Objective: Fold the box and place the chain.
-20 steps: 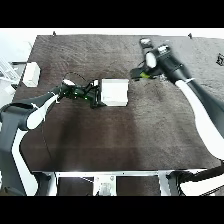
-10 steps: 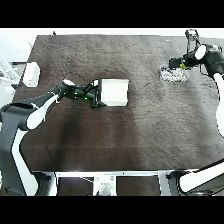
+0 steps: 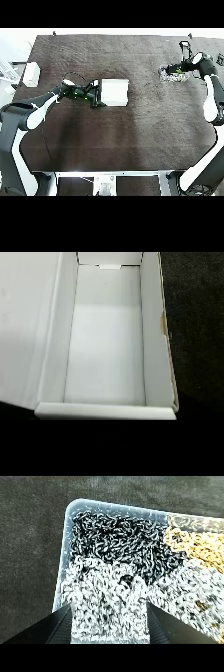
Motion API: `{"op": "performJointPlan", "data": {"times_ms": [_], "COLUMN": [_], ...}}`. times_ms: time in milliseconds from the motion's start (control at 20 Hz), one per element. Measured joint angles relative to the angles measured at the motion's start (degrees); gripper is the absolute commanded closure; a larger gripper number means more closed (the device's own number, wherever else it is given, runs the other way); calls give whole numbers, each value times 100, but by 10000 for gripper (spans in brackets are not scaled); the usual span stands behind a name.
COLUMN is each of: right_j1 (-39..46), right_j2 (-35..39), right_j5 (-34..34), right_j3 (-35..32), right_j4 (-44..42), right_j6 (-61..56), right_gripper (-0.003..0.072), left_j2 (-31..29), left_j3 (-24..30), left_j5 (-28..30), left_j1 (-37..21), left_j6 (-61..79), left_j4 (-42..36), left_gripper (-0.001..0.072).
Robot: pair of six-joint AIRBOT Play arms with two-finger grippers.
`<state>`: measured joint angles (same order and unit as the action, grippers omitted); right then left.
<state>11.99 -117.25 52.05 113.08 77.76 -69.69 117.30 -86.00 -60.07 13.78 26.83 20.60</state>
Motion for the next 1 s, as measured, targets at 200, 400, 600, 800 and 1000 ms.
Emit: {"op": "performJointPlan", "data": {"times_ms": [200,400,600,800,1000], "right_j1": [-59,-131,-149,-136,-157], "right_j2": [-203,-289,-258,15,367], "right_j5": [103,155,247,216,302], "right_j3": [74,98,155,175,179], "right_j4": [-168,-223,-227,-66,160], "right_j6": [94,129,-68,-330,-463], "right_gripper": [258,642,676,677,677], "left_j2": [0,0,0,0,0], "left_j3": [0,0,0,0,0], "left_j5": [0,2,0,0,0], "left_j1": [0,0,0,0,0], "left_j6": [0,0,0,0,0], "left_j4": [0,0,0,0,-2], "left_gripper": [179,179,179,179,179]}}
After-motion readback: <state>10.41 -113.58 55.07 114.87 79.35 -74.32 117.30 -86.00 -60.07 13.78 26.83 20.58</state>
